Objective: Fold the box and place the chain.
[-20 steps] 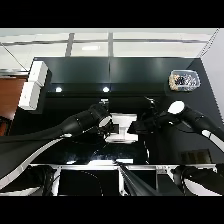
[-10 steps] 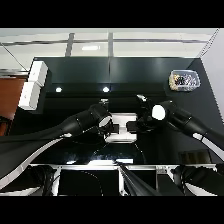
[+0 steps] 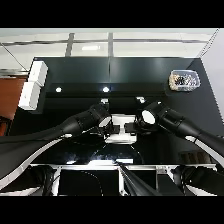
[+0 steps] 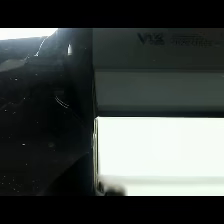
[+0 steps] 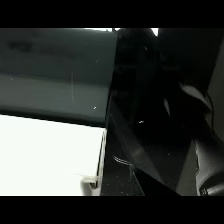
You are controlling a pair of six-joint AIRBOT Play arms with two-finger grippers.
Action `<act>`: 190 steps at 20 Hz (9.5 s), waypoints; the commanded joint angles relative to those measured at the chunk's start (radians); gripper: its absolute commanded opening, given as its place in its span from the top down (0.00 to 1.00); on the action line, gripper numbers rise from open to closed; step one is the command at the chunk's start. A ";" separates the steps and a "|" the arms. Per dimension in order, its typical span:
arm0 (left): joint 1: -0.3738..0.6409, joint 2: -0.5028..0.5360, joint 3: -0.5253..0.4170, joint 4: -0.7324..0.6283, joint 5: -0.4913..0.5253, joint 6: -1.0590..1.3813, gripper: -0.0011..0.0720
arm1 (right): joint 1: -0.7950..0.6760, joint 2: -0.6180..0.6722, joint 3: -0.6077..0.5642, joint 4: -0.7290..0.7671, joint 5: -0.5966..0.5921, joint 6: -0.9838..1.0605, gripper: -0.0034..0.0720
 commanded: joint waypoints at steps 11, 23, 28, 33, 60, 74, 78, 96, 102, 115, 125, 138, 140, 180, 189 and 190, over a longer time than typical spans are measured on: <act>0.001 0.000 0.001 0.002 0.002 0.000 0.95 | 0.048 -0.051 0.012 -0.012 0.006 0.075 0.61; 0.001 0.000 0.001 0.002 0.002 0.000 0.95 | 0.047 -0.050 0.012 -0.026 0.003 0.086 0.68; 0.001 0.000 0.001 0.002 0.002 0.000 0.95 | 0.048 -0.050 0.012 -0.029 0.002 0.089 0.94; 0.001 0.000 0.001 0.002 0.002 0.000 0.95 | 0.047 -0.046 0.012 -0.021 0.001 0.089 0.52; 0.003 0.000 0.001 0.010 0.009 0.000 0.95 | -0.911 -0.020 0.211 -0.086 -0.584 -0.223 0.00; 0.003 0.000 0.001 0.010 0.009 0.000 0.95 | -0.970 -0.584 0.896 -0.265 0.005 0.098 0.07; 0.003 0.000 0.001 0.010 0.008 0.000 0.95 | -0.984 -0.615 0.896 -0.265 -0.025 0.130 0.07; 0.003 0.000 0.001 0.006 0.004 0.000 0.95 | -0.988 -0.606 0.915 -0.190 -0.025 -0.126 0.94; 0.003 0.000 0.001 0.005 0.002 0.000 0.95 | -0.983 -0.365 0.915 -0.153 0.088 -0.460 0.94; 0.003 0.000 0.001 0.006 0.001 0.000 0.95 | -0.858 0.238 0.726 0.279 0.196 -0.687 0.94; 0.003 0.000 0.001 0.006 0.002 0.000 0.95 | -0.535 0.390 0.547 0.356 0.505 -0.756 0.94; 0.003 0.000 0.001 0.006 0.002 0.000 0.95 | -0.257 0.389 0.108 0.536 0.075 -0.773 0.94; 0.003 0.000 0.001 0.007 0.003 0.000 0.95 | -0.257 0.389 0.027 0.546 0.023 -0.773 0.94; 0.473 0.682 -0.444 -0.448 0.215 1.098 0.27 | -0.605 0.392 -0.023 0.408 0.010 -0.840 0.52; 0.680 0.487 -0.665 -1.050 0.161 2.607 0.01 | -0.605 0.392 -0.023 0.408 0.014 -0.832 0.52; 0.635 0.457 -0.644 -0.964 0.163 2.658 0.01 | -0.605 0.392 -0.023 0.408 0.015 -0.832 0.52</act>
